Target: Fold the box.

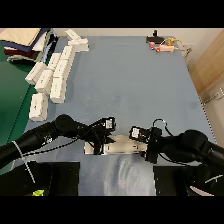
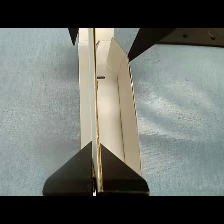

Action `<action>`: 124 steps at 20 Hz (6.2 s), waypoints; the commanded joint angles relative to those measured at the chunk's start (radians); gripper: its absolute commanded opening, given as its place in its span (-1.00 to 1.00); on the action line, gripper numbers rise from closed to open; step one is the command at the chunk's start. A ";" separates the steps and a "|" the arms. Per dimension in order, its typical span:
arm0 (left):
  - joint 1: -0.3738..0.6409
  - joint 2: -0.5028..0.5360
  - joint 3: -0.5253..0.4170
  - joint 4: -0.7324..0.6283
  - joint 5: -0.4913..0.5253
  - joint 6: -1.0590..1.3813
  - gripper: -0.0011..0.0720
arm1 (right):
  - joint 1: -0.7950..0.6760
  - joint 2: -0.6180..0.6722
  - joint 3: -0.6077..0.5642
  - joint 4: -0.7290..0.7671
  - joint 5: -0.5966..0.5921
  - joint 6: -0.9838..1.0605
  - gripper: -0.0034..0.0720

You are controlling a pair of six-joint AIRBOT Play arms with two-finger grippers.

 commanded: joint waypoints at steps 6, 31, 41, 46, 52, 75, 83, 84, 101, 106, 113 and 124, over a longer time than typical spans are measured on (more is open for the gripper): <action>0.000 0.000 0.001 0.000 0.000 0.000 -0.94 | -0.284 -0.189 0.000 0.511 0.023 -0.711 1.00; 0.000 0.000 0.001 0.000 0.000 0.000 -0.94 | -0.310 -0.254 -0.039 0.522 0.036 -0.820 0.99; 0.000 0.000 0.001 0.000 0.000 0.000 -0.94 | -0.310 -0.288 -0.039 0.531 0.041 -0.838 0.46; 0.000 0.000 0.001 0.000 0.000 0.000 -0.94 | -0.310 -0.287 -0.039 0.525 0.042 -0.838 0.45; 0.000 0.000 0.001 0.000 0.000 0.000 -0.94 | -0.310 -0.285 -0.039 0.518 0.039 -0.836 0.46; 0.000 0.003 0.002 0.000 -0.002 -0.106 -0.93 | -0.310 -0.285 -0.039 0.518 0.040 -0.836 0.46; 0.023 0.084 0.002 0.096 -0.010 -0.286 0.18 | -0.310 -0.285 -0.039 0.518 0.040 -0.836 0.46; 0.035 0.114 0.002 0.162 -0.034 -0.378 0.18 | -0.310 -0.285 -0.039 0.518 0.040 -0.836 0.46; 0.043 0.024 0.153 -0.112 -0.047 -1.048 -0.94 | -0.310 -0.285 -0.039 0.518 0.040 -0.836 0.46; 0.188 -0.126 0.197 -0.111 -0.064 -1.116 -0.94 | -0.310 -0.285 -0.039 0.518 0.040 -0.836 0.46; 0.199 -0.303 0.197 -0.105 -0.167 -1.144 -0.94 | -0.310 -0.285 -0.039 0.518 0.039 -0.836 0.46; 0.150 -0.335 0.197 -0.103 -0.194 -1.136 -0.94 | -0.310 -0.285 -0.039 0.518 0.040 -0.836 0.46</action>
